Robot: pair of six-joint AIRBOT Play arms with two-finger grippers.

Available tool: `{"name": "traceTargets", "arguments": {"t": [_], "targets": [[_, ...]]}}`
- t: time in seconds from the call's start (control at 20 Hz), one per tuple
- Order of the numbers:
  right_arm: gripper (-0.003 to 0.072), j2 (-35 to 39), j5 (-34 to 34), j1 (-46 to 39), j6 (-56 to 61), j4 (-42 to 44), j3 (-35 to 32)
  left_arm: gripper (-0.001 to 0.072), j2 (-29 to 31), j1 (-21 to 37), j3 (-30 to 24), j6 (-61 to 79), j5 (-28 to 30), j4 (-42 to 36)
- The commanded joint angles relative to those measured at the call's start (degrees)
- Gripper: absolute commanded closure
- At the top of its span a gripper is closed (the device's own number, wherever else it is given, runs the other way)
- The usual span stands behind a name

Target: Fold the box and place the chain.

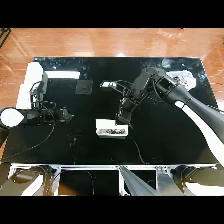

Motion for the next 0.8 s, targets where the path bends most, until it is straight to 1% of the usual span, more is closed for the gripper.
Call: {"name": "traceTargets", "arguments": {"t": [0.0, 0.05, 0.1, 0.4, 0.45, 0.5, 0.75], "targets": [[-0.0013, -0.04, 0.2, 0.83, -0.63, -0.9, 0.0, 0.0088, -0.04, 0.07, -0.02, -0.02, 0.66, 0.0], [0.0085, -0.04, 0.2, 0.81, -0.63, -0.63, 0.0, 0.0088, -0.04, 0.07, -0.02, 0.0, 0.68, 0.02], [0.0218, -0.04, 0.15, 0.81, -0.61, -0.76, 0.0, 0.0088, -0.04, 0.07, -0.02, 0.0, 0.68, 0.02], [0.0218, -0.04, -0.28, 0.83, -0.57, -0.74, 0.0, 0.0088, -0.04, 0.07, -0.02, 0.02, 0.83, 0.04], [0.0357, -0.04, -0.42, 0.83, -0.59, -0.59, 0.0, 0.0088, -0.04, 0.07, -0.02, 0.04, 0.83, 0.13], [0.0427, -0.04, -0.46, 0.83, -0.59, -0.63, 0.0, 0.0088, -0.04, 0.07, -0.02, 0.04, 0.83, 0.24], [0.0427, -0.04, -0.48, 0.83, -0.55, -0.61, 0.0, 0.0088, -0.04, 0.07, -0.02, 0.04, 0.83, 0.24]]}}
